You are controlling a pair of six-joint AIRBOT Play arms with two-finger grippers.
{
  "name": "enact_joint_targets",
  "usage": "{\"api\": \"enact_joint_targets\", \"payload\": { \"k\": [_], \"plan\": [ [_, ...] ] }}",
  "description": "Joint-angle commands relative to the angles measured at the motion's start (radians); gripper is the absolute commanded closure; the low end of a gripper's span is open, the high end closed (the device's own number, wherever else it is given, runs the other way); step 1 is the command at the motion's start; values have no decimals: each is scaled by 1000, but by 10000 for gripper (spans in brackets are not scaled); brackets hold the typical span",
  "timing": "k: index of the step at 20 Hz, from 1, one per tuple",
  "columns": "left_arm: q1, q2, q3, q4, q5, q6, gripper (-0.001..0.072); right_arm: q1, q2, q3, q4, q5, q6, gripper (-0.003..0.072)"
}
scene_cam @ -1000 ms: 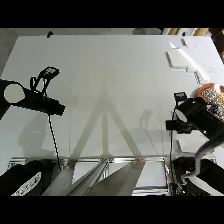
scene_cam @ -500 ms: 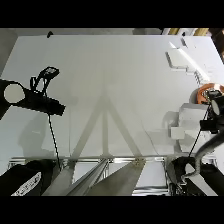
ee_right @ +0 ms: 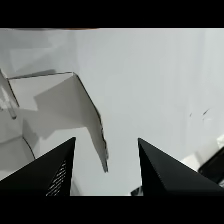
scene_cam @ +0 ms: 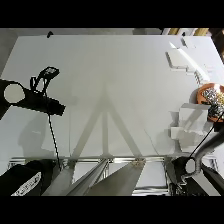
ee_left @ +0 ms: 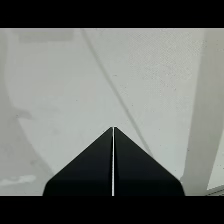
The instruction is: Fold the box and place the chain.
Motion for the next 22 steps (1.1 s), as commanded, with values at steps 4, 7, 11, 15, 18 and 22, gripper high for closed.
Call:
{"api": "enact_joint_targets", "payload": {
  "k": [4,7,11,15,18,22],
  "plan": [
    [1,1,-1,0,0,0,697,-35,-153,0,12,-49,-25,461],
    [1,1,-1,0,0,0,697,-29,-154,1,37,3,-26,667],
    [1,1,-1,0,0,0,697,132,-50,1,63,103,-39,668],
    [1,1,-1,0,0,0,697,377,136,0,278,170,-38,668],
    [1,1,-1,0,0,0,697,558,291,-32,513,88,94,669],
    [1,0,-1,-2,95,6,698,856,406,-110,549,5,357,668]
  ]
}}
